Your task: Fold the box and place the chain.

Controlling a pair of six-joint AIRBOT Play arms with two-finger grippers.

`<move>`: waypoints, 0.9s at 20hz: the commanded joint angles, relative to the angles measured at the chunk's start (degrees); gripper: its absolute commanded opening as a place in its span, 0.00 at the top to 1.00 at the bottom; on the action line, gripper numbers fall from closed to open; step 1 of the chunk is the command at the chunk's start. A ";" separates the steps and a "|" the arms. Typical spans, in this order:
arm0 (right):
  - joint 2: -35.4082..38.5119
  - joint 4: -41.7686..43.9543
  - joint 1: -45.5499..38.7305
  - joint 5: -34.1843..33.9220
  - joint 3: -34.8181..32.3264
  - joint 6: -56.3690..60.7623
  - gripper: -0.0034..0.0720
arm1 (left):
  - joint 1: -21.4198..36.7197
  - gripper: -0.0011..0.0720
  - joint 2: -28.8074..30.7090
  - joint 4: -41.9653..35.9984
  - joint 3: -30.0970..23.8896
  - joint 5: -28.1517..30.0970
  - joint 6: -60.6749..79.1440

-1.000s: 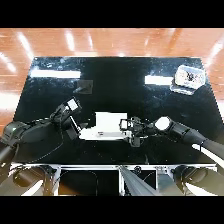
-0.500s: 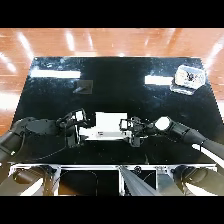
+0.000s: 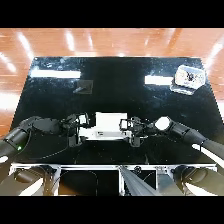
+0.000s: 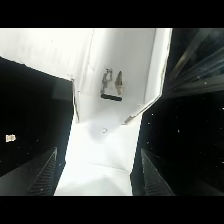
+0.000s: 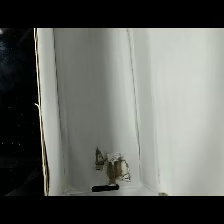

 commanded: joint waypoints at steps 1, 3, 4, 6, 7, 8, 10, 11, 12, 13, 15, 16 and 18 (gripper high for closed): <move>0.00 0.02 0.07 0.00 -0.02 0.02 0.23 | -0.39 0.14 -2.60 -0.31 -0.07 -2.23 0.42; 0.00 0.02 0.07 0.00 -0.02 0.02 0.23 | -0.57 0.14 -3.74 -0.37 0.15 -2.60 0.42; 0.00 0.02 0.04 0.00 -0.02 0.02 0.23 | -0.94 0.14 -3.80 -0.44 0.17 -2.78 0.42; 0.00 0.02 0.07 -0.02 -0.02 0.02 0.23 | -2.03 0.14 -3.80 -0.44 0.17 -2.78 0.42; 0.00 0.02 0.07 -0.02 -0.02 0.02 0.23 | -2.73 0.14 -3.87 -0.74 0.17 -3.32 0.42; 0.00 0.02 0.07 -0.02 -0.02 0.02 0.23 | -3.56 0.14 -3.91 -0.98 0.17 -4.46 0.42; 0.00 0.02 0.07 -0.04 -0.02 0.02 0.23 | -5.29 0.14 -4.28 -1.01 0.17 -7.19 0.42; 0.00 0.02 0.07 -0.04 -0.02 0.02 0.23 | -5.95 0.14 -4.72 -0.98 0.17 -7.30 0.42; 0.00 0.02 0.07 -0.04 -0.02 0.02 0.23 | -6.54 0.14 -5.38 -0.98 0.17 -7.30 0.42; 0.00 0.02 0.07 -0.02 -0.02 0.02 0.23 | -7.15 0.14 -5.95 -0.98 0.17 -7.48 0.42; 0.00 0.02 0.07 -0.04 -0.02 0.02 0.23 | -8.31 0.15 -6.56 -0.96 0.17 -9.18 0.42; 0.00 0.02 0.07 -0.02 -0.02 0.02 0.23 | -8.68 0.18 -6.56 -0.98 0.17 -10.10 0.42; 0.00 0.02 0.07 -0.04 -0.02 0.02 0.23 | -8.94 0.27 -6.56 -0.98 0.20 -10.67 0.42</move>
